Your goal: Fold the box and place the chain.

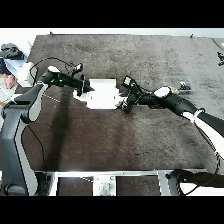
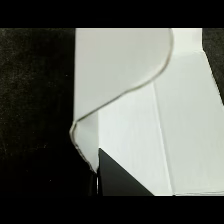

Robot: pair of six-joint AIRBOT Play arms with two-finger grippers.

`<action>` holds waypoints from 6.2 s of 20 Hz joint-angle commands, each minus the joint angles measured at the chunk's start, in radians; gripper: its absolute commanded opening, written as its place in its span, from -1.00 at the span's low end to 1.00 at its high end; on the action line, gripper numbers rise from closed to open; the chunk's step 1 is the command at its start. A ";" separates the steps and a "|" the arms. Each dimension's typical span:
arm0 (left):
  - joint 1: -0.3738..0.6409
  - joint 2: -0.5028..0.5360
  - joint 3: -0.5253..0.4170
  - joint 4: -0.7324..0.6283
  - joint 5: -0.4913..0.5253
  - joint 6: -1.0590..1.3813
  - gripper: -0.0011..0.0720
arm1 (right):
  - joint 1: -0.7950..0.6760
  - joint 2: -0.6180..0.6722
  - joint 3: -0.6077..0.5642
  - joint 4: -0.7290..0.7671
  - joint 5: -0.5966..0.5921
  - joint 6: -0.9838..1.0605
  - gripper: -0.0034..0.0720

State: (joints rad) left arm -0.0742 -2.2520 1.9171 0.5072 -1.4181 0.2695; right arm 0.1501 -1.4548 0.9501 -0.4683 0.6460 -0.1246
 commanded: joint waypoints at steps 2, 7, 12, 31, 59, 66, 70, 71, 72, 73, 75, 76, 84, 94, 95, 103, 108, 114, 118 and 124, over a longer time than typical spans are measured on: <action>0.000 0.000 0.000 0.008 0.005 -0.003 -0.94 | 0.018 -0.006 0.001 -0.034 -0.007 -0.121 0.68; 0.000 0.000 0.000 0.008 0.005 -0.003 -0.94 | 0.021 -0.048 0.003 -0.042 0.020 -0.239 0.68; 0.000 0.000 0.000 0.008 0.005 -0.003 -0.94 | 0.035 -0.128 0.052 -0.042 0.024 -0.238 0.68; 0.000 0.000 0.000 0.008 0.005 -0.003 -0.94 | 0.114 -0.129 0.093 -0.111 -0.267 -0.230 0.67; 0.000 0.000 0.000 0.008 0.005 -0.003 -0.94 | -0.072 -0.319 0.432 -0.113 0.120 -0.075 0.66; 0.000 0.000 0.000 0.008 0.005 -0.003 -0.94 | -0.084 -0.385 0.527 -0.224 0.223 0.016 0.66; 0.000 0.000 0.000 0.008 0.005 -0.003 -0.94 | -0.089 -0.386 0.527 -0.224 0.214 0.002 0.66; 0.000 0.000 0.000 0.008 0.005 -0.003 -0.94 | -0.089 -0.386 0.527 -0.224 0.214 -0.011 0.66; 0.000 0.000 0.000 0.008 0.005 -0.003 -0.94 | -0.089 -0.386 0.528 -0.222 0.215 -0.019 0.66; 0.000 0.000 0.000 0.008 0.005 -0.003 -0.94 | -0.089 -0.390 0.534 -0.216 0.216 -0.021 0.65; 0.000 0.000 0.000 0.008 0.005 -0.003 -0.94 | -0.089 -0.426 0.579 -0.210 0.269 -0.015 0.66; 0.000 0.000 0.000 0.008 0.005 -0.003 -0.94 | -0.089 -0.447 0.605 -0.209 0.296 -0.008 0.66; 0.000 0.000 0.000 0.008 0.005 -0.003 -0.94 | -0.098 -0.536 0.715 -0.127 0.371 -0.018 0.66; 0.000 0.000 0.000 0.008 0.005 -0.003 -0.94 | -0.100 -0.612 0.756 -0.137 0.457 -0.010 0.66; 0.000 0.000 0.000 0.008 0.005 -0.003 -0.94 | -0.100 -0.618 0.756 -0.137 0.457 -0.010 0.66; 0.000 0.000 0.000 0.008 0.005 -0.003 -0.94 | -0.097 -0.629 0.758 -0.138 0.465 -0.019 0.65; 0.000 0.000 0.000 0.008 0.005 -0.003 -0.94 | -0.083 -0.636 0.759 -0.161 0.459 -0.052 0.65; 0.000 0.000 0.000 0.008 0.005 -0.003 -0.94 | -0.083 -0.636 0.760 -0.161 0.444 -0.063 0.65; 0.000 0.000 0.000 0.008 0.005 -0.003 -0.94 | -0.083 -0.636 0.760 -0.164 0.446 -0.063 0.65; 0.000 0.000 0.000 0.008 0.005 -0.003 -0.94 | -0.080 -0.636 0.760 -0.201 0.446 -0.063 0.65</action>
State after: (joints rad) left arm -0.0746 -2.2520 1.9171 0.5152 -1.4136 0.2695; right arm 0.0692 -2.0899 1.7088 -0.6518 1.0912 -0.1886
